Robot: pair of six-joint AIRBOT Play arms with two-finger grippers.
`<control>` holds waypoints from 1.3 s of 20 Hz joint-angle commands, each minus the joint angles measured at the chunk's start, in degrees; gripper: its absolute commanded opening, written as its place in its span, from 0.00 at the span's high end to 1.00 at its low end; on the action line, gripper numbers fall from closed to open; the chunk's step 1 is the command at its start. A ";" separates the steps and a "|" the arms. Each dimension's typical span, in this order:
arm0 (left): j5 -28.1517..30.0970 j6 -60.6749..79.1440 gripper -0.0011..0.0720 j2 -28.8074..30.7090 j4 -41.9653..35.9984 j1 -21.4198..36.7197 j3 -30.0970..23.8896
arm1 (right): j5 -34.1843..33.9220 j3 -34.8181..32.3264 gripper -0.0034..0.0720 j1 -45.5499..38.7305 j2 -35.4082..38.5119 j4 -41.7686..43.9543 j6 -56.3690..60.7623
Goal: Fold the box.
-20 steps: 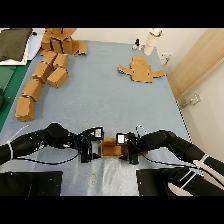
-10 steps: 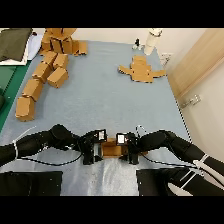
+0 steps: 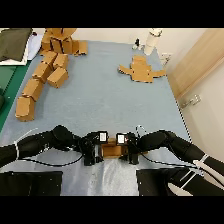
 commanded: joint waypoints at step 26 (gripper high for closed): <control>5.51 -0.20 0.18 -2.08 0.68 -2.95 2.05 | 0.02 0.00 0.16 0.04 0.02 0.02 0.04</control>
